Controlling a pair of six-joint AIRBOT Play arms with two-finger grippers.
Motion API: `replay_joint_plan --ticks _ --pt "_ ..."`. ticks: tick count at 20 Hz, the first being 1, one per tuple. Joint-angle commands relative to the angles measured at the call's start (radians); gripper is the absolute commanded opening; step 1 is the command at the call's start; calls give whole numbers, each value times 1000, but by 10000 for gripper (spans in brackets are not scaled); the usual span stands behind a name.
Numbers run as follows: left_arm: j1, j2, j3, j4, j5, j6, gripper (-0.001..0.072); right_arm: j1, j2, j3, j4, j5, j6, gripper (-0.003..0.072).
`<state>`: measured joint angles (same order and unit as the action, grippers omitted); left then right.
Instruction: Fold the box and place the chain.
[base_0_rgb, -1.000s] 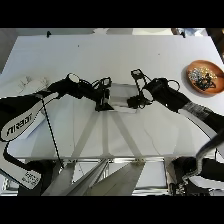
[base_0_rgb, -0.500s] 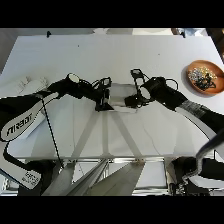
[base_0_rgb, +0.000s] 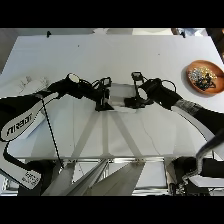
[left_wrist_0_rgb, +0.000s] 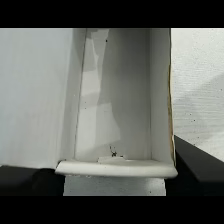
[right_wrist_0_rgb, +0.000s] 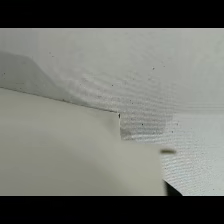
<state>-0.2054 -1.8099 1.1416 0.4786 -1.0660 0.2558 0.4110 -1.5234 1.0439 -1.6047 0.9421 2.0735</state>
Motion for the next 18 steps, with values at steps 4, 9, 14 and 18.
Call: replay_joint_plan --ticks 4,9,14,18 --pt "1 1 0 1 0 6 279 1 -8 0 16 -26 22 15" --pt "1 1 0 1 0 5 279 1 -8 0 54 -27 22 327" --pt "1 1 0 1 0 5 279 1 -8 0 57 -37 73 242" --pt "1 1 0 2 0 6 279 1 -8 0 57 -34 73 15"
